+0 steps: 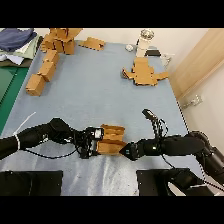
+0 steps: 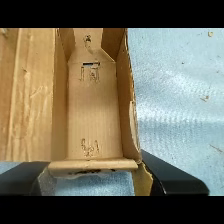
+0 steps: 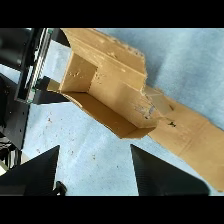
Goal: Fold the box.
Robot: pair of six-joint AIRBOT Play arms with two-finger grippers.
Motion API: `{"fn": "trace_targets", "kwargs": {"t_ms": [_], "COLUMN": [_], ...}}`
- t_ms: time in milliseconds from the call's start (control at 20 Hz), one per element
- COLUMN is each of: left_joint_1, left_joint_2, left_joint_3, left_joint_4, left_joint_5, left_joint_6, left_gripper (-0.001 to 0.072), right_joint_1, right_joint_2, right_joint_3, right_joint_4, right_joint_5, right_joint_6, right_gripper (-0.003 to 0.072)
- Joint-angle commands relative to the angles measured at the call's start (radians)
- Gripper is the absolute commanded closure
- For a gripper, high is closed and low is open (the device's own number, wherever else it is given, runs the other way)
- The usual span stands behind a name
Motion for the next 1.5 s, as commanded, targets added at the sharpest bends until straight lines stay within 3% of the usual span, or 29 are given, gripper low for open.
{"fn": "trace_targets", "kwargs": {"t_ms": [0,450,700,1450], "left_joint_1": [0.0,0.0,0.0,-0.041], "left_joint_2": [0.001,0.001,0.001,0.001], "left_joint_3": [0.001,0.003,0.005,0.005], "left_joint_4": [0.0,-0.001,-0.005,0.071], "left_joint_5": [-0.004,-0.003,0.098,0.128], "left_joint_6": [-0.001,-0.063,-0.158,-0.165], "left_gripper": [0.0107,0.0108,0.0107,0.0109], "right_joint_1": [0.001,0.001,0.001,0.001], "right_joint_2": [0.0,0.0,0.0,0.0], "right_joint_3": [0.001,0.001,0.001,0.001], "right_joint_4": [0.0,0.0,0.0,-0.003], "right_joint_5": [0.001,0.001,0.001,0.001], "right_joint_6": [0.001,0.001,0.001,0.001], "right_gripper": [-0.0023,-0.0023,-0.0023,-0.0023]}}
